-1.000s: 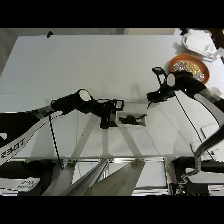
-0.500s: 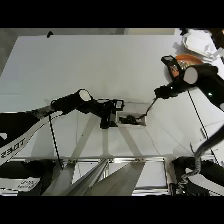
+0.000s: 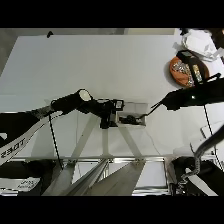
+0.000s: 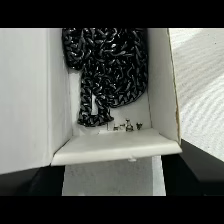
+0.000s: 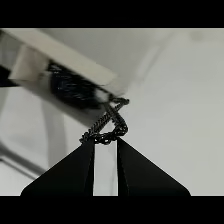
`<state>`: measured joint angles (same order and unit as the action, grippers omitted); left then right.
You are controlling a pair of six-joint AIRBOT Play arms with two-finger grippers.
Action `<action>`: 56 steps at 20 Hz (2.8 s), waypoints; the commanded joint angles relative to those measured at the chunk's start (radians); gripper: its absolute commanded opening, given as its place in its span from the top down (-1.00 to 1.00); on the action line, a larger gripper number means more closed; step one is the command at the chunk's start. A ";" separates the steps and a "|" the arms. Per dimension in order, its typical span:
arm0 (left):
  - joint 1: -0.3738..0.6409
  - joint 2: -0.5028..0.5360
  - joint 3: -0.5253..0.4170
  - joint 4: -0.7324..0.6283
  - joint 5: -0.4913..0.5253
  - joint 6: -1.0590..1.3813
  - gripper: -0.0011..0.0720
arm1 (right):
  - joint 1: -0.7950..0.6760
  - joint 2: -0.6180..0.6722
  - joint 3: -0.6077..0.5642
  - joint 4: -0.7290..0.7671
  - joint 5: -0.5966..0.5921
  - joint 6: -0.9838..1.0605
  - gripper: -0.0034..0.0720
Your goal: Fold the box and place the chain.
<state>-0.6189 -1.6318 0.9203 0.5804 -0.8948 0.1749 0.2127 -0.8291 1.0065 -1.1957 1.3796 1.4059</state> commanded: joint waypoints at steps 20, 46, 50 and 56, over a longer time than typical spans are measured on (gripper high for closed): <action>0.000 0.000 0.000 0.000 0.000 0.000 0.04 | 0.001 0.021 -0.519 0.362 -0.503 -0.198 0.87; 0.000 0.000 0.000 0.000 0.000 0.000 0.04 | -0.084 -0.187 0.024 0.059 -0.413 -0.389 0.88; 0.000 0.000 0.000 0.000 0.000 0.000 0.04 | -0.084 -0.449 0.024 0.282 -0.312 -0.543 0.88; 0.000 0.000 0.000 0.000 0.000 0.001 0.04 | -0.033 -0.597 0.023 0.498 -0.076 -0.895 0.88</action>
<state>-0.6189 -1.6318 0.9203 0.5804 -0.8944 0.1753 0.1566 -1.3682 1.0290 -0.7925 1.1900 0.6800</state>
